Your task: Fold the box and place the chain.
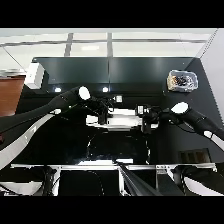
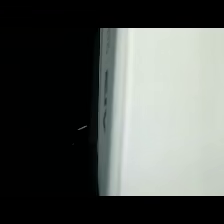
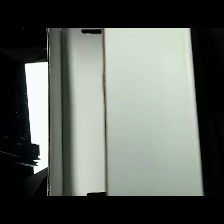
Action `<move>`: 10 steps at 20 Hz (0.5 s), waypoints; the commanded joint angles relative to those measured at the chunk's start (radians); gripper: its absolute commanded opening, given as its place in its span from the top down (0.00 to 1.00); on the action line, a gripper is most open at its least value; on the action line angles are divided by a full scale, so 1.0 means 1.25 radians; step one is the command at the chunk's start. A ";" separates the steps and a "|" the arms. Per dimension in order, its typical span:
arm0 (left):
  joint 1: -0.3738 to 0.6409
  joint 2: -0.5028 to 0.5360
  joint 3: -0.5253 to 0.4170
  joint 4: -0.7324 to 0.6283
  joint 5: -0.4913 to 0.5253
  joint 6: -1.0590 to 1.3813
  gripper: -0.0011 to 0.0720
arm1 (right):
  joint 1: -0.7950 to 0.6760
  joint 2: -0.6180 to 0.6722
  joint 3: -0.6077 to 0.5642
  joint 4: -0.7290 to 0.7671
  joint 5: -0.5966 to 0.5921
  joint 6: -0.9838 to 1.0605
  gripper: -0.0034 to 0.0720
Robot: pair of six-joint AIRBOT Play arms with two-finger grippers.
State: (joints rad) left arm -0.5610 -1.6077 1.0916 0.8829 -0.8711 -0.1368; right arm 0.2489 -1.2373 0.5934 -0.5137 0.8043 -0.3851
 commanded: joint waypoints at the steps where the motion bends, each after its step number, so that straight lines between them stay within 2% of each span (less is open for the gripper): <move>1: 0.002 0.001 0.001 0.009 -0.036 -0.005 0.96 | -0.012 -0.005 -0.002 -0.014 0.002 -0.010 0.02; 4: 0.002 0.001 0.001 0.008 -0.061 -0.005 0.95 | -0.025 -0.005 -0.015 -0.014 0.003 -0.016 0.02; 10: 0.002 0.001 0.001 0.008 -0.060 -0.005 0.95 | -0.017 -0.027 -0.029 -0.006 -0.006 -0.046 0.02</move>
State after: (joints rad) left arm -0.5591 -1.6073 1.0920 0.8909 -0.9375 -0.1455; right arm 0.2260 -1.2560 0.5621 -0.5201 0.8051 -0.4263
